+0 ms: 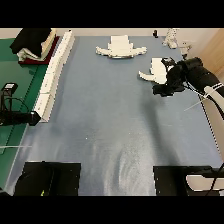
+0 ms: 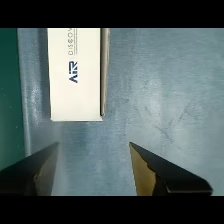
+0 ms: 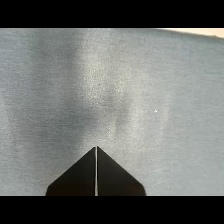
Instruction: Fold the box.
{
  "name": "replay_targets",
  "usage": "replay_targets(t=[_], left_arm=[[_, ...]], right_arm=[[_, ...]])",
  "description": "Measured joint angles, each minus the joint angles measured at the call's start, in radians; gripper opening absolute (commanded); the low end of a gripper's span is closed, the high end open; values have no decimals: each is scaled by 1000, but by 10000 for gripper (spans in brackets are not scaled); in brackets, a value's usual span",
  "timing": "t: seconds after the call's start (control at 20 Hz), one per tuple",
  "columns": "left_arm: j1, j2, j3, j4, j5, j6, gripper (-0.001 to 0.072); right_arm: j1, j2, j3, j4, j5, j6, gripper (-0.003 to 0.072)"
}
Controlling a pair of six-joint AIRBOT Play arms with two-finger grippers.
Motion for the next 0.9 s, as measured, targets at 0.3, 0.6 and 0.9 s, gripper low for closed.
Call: replay_targets(t=[0.3, 0.6, 0.9], left_arm=[[-149, 138, 23, -149, -90, -45, 14], [-513, 14, 173, -205, -57, -206, 14], [-759, -248, 352, -214, -38, -312, 14]], right_arm=[[0, 0, 0, 0, 0, 0, 16], [0, 0, 0, 0, 0, 0, 16], [0, 0, 0, 0, 0, 0, 16]])
